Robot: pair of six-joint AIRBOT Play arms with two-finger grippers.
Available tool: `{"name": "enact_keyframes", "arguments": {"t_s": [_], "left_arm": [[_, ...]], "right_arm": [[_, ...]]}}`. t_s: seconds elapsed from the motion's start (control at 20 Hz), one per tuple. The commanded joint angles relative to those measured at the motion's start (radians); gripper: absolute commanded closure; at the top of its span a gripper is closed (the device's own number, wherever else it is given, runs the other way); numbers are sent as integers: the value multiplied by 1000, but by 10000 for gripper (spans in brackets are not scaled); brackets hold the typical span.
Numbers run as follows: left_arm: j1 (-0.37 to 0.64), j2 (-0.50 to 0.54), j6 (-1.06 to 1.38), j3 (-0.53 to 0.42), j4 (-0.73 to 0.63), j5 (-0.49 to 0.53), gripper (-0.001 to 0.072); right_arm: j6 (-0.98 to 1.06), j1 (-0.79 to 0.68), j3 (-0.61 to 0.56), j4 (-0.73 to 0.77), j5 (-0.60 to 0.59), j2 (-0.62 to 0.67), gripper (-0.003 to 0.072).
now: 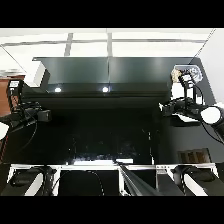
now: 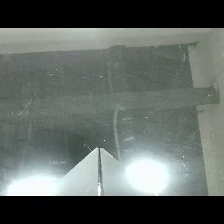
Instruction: Fold the box and place the chain.
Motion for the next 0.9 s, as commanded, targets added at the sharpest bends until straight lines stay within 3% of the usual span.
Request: {"name": "enact_keyframes", "arguments": {"t_s": [0.0, 0.6, 0.85], "left_arm": [[0, 1, 0, 0, 0, 0, 677], [0, 1, 0, 0, 0, 0, 677], [0, 1, 0, 0, 0, 4, 677]], "right_arm": [[0, 0, -1, 0, 0, 0, 655], [0, 0, -1, 18, -7, 0, 655], [0, 0, -1, 340, 19, 0, 655]]}}
